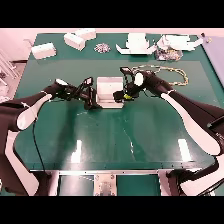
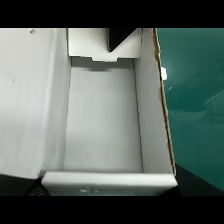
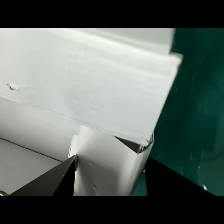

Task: Fold the box and place the chain.

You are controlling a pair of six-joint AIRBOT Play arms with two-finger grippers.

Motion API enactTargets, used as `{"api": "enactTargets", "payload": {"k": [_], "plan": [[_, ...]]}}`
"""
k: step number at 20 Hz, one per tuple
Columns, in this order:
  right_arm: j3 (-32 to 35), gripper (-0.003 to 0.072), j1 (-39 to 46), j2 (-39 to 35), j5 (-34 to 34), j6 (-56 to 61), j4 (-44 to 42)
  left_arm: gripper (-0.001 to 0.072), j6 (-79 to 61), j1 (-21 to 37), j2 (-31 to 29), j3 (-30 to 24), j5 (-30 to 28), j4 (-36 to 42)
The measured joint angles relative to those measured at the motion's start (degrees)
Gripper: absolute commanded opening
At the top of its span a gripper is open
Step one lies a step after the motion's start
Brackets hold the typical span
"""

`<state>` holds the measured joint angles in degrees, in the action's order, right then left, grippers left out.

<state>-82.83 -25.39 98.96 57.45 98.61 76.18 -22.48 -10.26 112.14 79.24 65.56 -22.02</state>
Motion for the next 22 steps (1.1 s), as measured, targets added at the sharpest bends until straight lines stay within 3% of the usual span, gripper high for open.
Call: {"api": "enactTargets", "payload": {"k": [2,3,9,11,13,16,22], "plan": [[-1.07,0.0395,0.02,0.85,0.07,0.02,0.13,0.0630,-0.02,0.00,0.00,0.00,0.02,0.00],[-1.49,0.0336,0.02,1.09,0.20,0.02,0.17,0.0630,0.00,0.00,0.00,0.00,0.02,0.00],[-2.54,0.0292,0.07,1.77,0.98,0.02,0.28,0.0630,-0.02,0.00,0.00,0.00,0.04,-0.04],[-2.62,0.0246,0.02,1.81,1.14,0.24,0.24,0.0630,-0.02,0.00,0.00,0.00,0.13,-0.07],[-2.67,0.0192,-0.17,2.10,2.03,0.94,0.13,0.0630,-0.04,-0.02,0.00,0.00,0.24,-0.13],[-2.80,0.0035,-0.72,2.64,3.54,1.84,0.04,0.0630,-0.02,-0.04,0.00,-0.02,0.52,-0.11],[-3.13,0.0005,-1.49,3.69,4.70,2.16,0.39,0.0630,0.02,-0.04,-0.02,-0.02,0.81,-0.07]]}}
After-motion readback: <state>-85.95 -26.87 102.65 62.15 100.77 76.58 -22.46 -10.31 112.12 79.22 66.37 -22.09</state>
